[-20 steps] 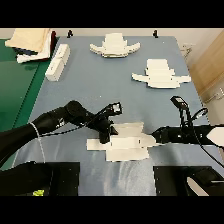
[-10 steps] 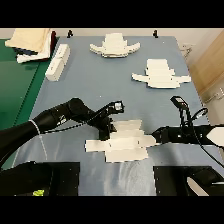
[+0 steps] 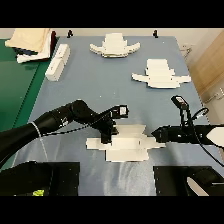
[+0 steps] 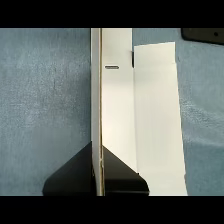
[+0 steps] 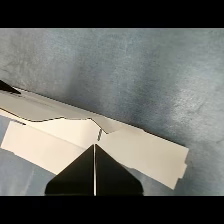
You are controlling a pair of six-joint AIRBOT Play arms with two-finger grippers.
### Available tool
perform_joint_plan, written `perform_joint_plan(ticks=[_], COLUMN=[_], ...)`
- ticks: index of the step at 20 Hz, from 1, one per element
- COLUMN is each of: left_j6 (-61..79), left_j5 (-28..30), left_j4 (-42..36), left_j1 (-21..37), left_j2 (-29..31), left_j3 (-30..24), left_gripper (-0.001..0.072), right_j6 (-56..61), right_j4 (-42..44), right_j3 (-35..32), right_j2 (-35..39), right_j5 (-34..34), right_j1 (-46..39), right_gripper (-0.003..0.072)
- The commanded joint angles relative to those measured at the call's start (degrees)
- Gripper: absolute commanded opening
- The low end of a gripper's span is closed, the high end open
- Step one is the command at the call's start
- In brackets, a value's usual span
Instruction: Fold the box.
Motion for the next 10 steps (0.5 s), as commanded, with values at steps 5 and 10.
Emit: perform_joint_plan(ticks=[5,10], left_j6=[-0.5,-0.5], left_j5=[1.7,1.1], left_j4=[0.0,-0.4], left_j1=[-0.7,-0.8], left_j2=[-0.2,-0.2], left_j3=[-2.5,-2.6], left_gripper=[0.0015,0.0016], right_j6=[0.0,0.0], right_j4=[0.0,0.1], right_j3=[0.0,0.0], right_j2=[0.0,0.0], right_j5=[-0.1,0.0], right_j1=[0.0,0.0], right_gripper=[0.0004,0.0005])
